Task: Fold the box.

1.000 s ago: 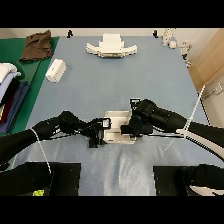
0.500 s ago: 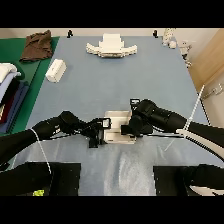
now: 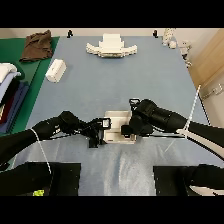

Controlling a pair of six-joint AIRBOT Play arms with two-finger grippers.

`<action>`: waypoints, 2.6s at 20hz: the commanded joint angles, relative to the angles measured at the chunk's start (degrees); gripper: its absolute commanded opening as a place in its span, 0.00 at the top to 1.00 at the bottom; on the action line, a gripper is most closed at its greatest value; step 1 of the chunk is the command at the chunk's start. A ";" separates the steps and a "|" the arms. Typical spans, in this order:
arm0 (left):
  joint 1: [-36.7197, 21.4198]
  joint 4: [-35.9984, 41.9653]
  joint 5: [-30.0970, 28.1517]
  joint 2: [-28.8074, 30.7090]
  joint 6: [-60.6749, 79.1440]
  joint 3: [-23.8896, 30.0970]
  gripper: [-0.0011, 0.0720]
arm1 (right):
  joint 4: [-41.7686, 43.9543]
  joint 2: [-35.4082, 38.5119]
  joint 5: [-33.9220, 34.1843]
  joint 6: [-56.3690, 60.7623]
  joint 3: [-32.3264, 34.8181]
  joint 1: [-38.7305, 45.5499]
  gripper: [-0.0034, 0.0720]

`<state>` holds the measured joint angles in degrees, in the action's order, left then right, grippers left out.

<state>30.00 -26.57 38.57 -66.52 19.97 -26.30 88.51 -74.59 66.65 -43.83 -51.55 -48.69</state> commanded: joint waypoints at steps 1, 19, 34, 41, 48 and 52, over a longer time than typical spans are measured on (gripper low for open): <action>0.02 -0.02 -0.04 0.04 -0.02 -0.07 0.40 | 0.44 1.60 1.36 -1.42 -0.46 0.13 0.17; 0.02 -0.02 -0.04 0.04 -0.02 -0.07 0.40 | 55.78 -8.17 7.78 -61.51 -3.98 44.74 0.95; 0.02 -0.02 0.00 0.04 -0.02 -0.07 0.40 | 47.25 0.79 10.91 -85.74 -0.50 29.03 0.95; 0.02 -0.02 -0.04 0.04 -0.02 -0.07 0.40 | 44.28 21.35 -19.43 -91.91 16.59 18.08 0.95; 0.02 -0.02 -0.04 0.04 -0.02 -0.07 0.40 | 39.89 30.42 -35.78 -92.70 27.78 4.57 0.92; 0.02 -0.02 -0.04 0.04 -0.02 -0.07 0.40 | 35.36 30.25 -37.27 -93.15 27.93 2.51 0.87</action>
<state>30.00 -26.61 38.54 -66.52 19.94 -26.30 127.39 -44.97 32.42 -136.46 -24.58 -44.07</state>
